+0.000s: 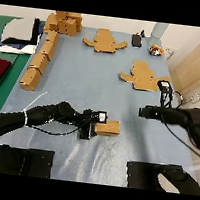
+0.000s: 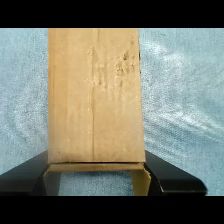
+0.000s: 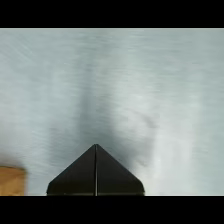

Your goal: Fold the box.

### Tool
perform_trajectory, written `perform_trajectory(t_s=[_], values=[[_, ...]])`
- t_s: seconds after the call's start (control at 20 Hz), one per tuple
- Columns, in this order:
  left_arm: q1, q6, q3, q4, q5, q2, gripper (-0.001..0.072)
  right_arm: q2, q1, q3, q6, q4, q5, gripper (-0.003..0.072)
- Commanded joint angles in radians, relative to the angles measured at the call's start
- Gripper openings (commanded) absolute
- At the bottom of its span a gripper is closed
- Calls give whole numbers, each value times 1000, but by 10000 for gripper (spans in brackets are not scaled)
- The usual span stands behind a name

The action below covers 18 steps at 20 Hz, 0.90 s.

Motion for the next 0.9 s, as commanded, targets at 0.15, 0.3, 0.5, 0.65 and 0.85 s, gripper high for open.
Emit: perform_trajectory(t_s=[0.15,0.3,0.5,0.65,0.85], values=[[0,0,1,0,0,0,392,-404,-190,252,-755,926,-690,0],[0,0,1,0,0,0,392,-407,-156,245,-749,927,-735,2],[0,0,1,0,0,0,391,-347,-93,129,-737,917,-726,3],[0,0,1,0,0,0,392,-286,-47,-6,-737,910,-638,3],[0,0,1,0,0,0,391,-219,-29,-113,-737,901,-524,3]])
